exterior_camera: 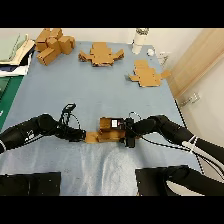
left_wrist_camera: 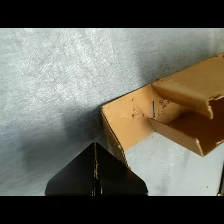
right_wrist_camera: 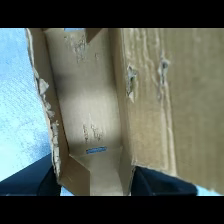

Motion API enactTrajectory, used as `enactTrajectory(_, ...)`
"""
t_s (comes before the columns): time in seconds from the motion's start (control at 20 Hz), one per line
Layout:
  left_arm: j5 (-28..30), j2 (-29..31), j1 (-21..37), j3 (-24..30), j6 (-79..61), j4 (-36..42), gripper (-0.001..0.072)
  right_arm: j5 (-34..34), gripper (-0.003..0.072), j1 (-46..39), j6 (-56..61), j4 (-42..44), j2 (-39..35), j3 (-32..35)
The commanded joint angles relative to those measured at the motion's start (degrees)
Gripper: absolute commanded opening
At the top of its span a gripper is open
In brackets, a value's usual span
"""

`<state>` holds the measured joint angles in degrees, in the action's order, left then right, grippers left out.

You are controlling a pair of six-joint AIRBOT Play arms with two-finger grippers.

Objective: Fold the box.

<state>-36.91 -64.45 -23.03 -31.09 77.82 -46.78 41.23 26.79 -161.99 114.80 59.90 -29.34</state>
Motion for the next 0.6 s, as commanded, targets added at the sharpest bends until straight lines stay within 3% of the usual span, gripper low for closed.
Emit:
enactTrajectory(0.0, 0.2, -0.2, -0.2, -0.3, -3.0, 4.4, 0.0013, 0.0, 0.0512, 0.1, 0.0, 0.0, 0.0, 0.0)
enactTrajectory(0.1, -1.4, -0.2, -0.6, -0.7, -8.2, 8.7, 0.0013, 0.0, 0.0513, 0.1, 0.0, 0.0, 0.0, 0.0)
enactTrajectory(0.55, -5.7, -0.2, -1.7, -5.4, -9.0, 7.1, 0.0014, 0.0, 0.0513, 0.1, 0.0, 0.0, 0.0, 0.0)
